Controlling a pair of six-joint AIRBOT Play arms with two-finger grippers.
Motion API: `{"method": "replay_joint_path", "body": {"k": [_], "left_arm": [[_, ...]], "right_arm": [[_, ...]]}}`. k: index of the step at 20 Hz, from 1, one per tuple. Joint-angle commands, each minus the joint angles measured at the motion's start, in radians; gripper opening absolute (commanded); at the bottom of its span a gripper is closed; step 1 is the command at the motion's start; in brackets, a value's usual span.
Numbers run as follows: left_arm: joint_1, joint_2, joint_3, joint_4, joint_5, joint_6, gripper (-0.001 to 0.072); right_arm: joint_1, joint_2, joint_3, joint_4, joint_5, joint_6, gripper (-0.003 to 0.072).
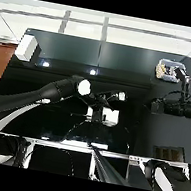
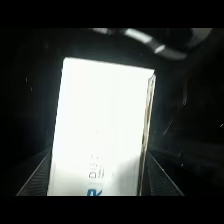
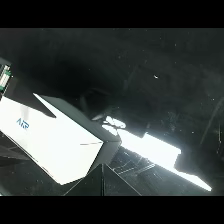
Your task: Fold the box and place the chain.
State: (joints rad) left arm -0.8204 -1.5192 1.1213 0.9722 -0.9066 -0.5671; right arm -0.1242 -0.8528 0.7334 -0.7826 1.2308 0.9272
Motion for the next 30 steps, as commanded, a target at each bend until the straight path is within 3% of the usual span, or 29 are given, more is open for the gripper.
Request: {"method": "replay_joint_path", "body": {"k": [1,3,5,6,8,12,15,17,20,23,26,30], "left_arm": [[-0.029,0.0,0.006,0.15,-0.014,-0.069,0.0709],[-0.045,0.0,0.006,0.194,-0.019,-0.069,0.0668],[-0.047,0.005,0.023,0.216,-0.061,-0.069,0.0393],[-0.031,0.018,0.048,0.222,-0.105,-0.071,0.0341],[0.04,0.076,0.1,0.226,-0.172,-0.141,0.0339],[0.286,0.252,0.148,0.328,-0.34,-0.404,0.0339],[0.531,0.355,0.147,0.522,-0.497,-0.638,0.0339],[0.724,0.374,0.136,0.602,-0.549,-0.707,0.0339],[1.035,0.355,0.08,0.594,-0.433,-0.81,0.0339],[1.221,0.296,0.072,0.557,-0.367,-0.784,0.0353],[1.291,0.238,0.072,0.535,-0.292,-0.759,0.0353],[1.282,0.141,0.072,0.455,-0.203,-0.67,0.0352]], "right_arm": [[0.0,0.001,0.0,0.0,-0.001,0.0,0.0014],[0.0,0.001,-0.002,0.0,-0.001,0.0,0.0014],[0.0,0.0,-0.002,0.0,-0.001,0.0,0.0015],[0.0,0.001,-0.002,0.0,-0.001,0.001,0.0014],[0.0,0.001,-0.002,0.0,-0.001,0.001,0.0015],[0.0,0.001,-0.002,0.0,-0.003,0.001,0.0015],[0.0,0.0,-0.002,0.0,-0.006,0.001,0.0014],[0.0,0.001,-0.002,0.0,-0.018,0.0,0.0014],[0.0,0.001,-0.002,0.0,-0.037,0.001,0.0014],[0.0,0.0,-0.002,0.003,-0.051,0.001,0.0015],[0.0,0.0,-0.002,0.004,-0.069,0.001,0.0014],[0.0,0.0,-0.002,0.004,-0.106,0.001,0.0014]]}}
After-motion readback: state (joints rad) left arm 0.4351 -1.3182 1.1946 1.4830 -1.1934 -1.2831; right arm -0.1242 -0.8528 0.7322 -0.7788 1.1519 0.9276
